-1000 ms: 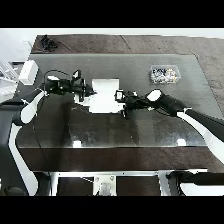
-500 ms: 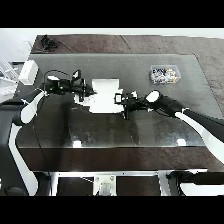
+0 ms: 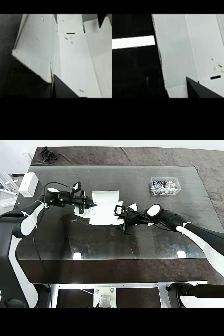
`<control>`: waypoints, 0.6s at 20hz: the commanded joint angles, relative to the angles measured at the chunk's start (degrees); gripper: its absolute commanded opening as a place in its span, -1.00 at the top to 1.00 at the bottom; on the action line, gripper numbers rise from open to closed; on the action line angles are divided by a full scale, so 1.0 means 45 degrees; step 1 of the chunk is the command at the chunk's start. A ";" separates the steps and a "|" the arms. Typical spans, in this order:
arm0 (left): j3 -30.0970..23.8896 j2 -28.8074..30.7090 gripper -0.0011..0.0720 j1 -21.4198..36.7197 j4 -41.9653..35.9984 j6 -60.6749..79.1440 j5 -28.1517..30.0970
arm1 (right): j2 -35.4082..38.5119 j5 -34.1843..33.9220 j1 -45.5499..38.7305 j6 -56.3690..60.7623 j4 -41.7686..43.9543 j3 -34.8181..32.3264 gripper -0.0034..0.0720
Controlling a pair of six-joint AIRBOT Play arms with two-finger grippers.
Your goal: Fold the box and place the chain.
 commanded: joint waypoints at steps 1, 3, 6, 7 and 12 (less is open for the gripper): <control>0.0005 -0.0010 0.91 0.0010 0.0000 0.0000 0.0000 | -0.0117 -0.0855 0.0044 0.0015 0.0510 -0.0126 -0.54; 0.0005 -0.0010 0.91 0.0010 0.0000 0.0000 0.0000 | -0.0209 -0.1127 0.0039 -0.0393 0.0976 -0.0126 -0.54; 0.0005 -0.0010 0.91 0.0010 0.0000 0.0000 0.0000 | -0.0486 -0.1593 0.0039 -0.1166 0.1413 -0.0121 -0.54; 0.0005 -0.0010 0.91 0.0010 0.0000 0.0000 0.0000 | -0.0505 -0.1836 0.0039 -0.1409 0.1554 -0.0112 -0.54; 0.0005 -0.0010 0.91 0.0010 0.0000 0.0000 0.0000 | -0.0102 -0.2176 0.0024 -0.1792 0.1549 0.0529 -0.54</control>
